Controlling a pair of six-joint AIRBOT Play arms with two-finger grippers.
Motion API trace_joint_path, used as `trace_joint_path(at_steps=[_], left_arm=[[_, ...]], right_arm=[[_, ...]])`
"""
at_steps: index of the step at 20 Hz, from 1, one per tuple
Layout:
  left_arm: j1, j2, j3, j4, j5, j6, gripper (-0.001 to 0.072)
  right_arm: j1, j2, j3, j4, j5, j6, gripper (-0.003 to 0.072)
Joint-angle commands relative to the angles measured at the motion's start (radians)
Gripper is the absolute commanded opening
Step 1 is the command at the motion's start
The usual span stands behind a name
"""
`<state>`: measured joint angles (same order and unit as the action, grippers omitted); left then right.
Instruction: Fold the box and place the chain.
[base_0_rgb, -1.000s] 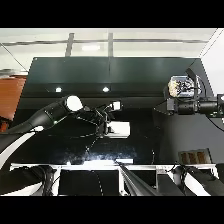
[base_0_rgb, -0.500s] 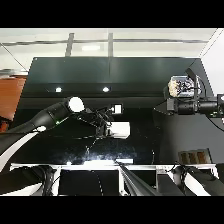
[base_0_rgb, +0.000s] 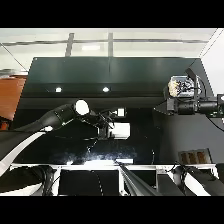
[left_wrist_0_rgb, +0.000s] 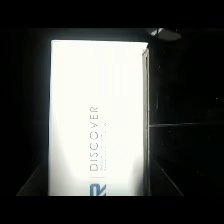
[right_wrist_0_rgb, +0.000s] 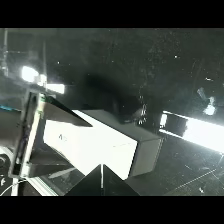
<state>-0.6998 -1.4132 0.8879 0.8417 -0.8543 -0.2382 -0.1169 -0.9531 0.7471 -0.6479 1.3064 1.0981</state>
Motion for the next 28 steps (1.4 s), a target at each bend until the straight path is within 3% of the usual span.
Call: trace_joint_path(at_steps=[1,3,5,6,10,14,17,19,22,25,28], left_arm=[[-0.044,-0.019,0.0,0.124,0.039,-0.074,0.0706],[-0.057,-0.019,0.0,0.204,0.037,-0.147,0.0686],[-0.052,-0.016,0.001,0.225,0.016,-0.179,0.0519],[-0.046,-0.012,0.001,0.24,0.003,-0.2,0.0484],[0.052,0.038,0.003,0.307,-0.058,-0.345,0.0482],[0.311,0.084,0.024,0.307,-0.128,-0.444,0.0482],[0.591,0.084,0.069,0.307,-0.106,-0.56,0.0483],[0.772,0.051,0.145,0.307,-0.095,-0.566,0.0483],[0.981,-0.073,0.331,0.315,-0.098,-0.587,0.0483],[1.095,-0.246,0.546,0.386,-0.142,-0.69,0.0484],[1.118,-0.417,0.757,0.47,-0.203,-0.7,0.0484]], right_arm=[[0.0,0.001,-0.001,0.0,0.0,0.0,0.0021],[0.0,0.001,-0.001,0.0,-0.001,0.0,0.0021],[0.0,0.001,-0.001,0.0,-0.001,0.0,0.0021],[0.0,0.001,-0.001,0.0,-0.001,0.001,0.0021],[0.001,0.001,-0.001,0.0,-0.001,0.0,0.0021],[0.0,0.001,-0.001,0.0,-0.002,0.001,0.0021],[0.0,0.001,-0.001,0.002,-0.002,0.001,0.0021],[0.001,0.001,-0.001,0.002,-0.007,0.001,0.0021],[0.001,0.001,-0.001,0.003,-0.009,0.001,0.0021],[0.001,0.001,-0.001,0.003,-0.009,0.001,0.0021],[0.001,0.001,-0.001,0.004,-0.009,0.001,0.0021]])
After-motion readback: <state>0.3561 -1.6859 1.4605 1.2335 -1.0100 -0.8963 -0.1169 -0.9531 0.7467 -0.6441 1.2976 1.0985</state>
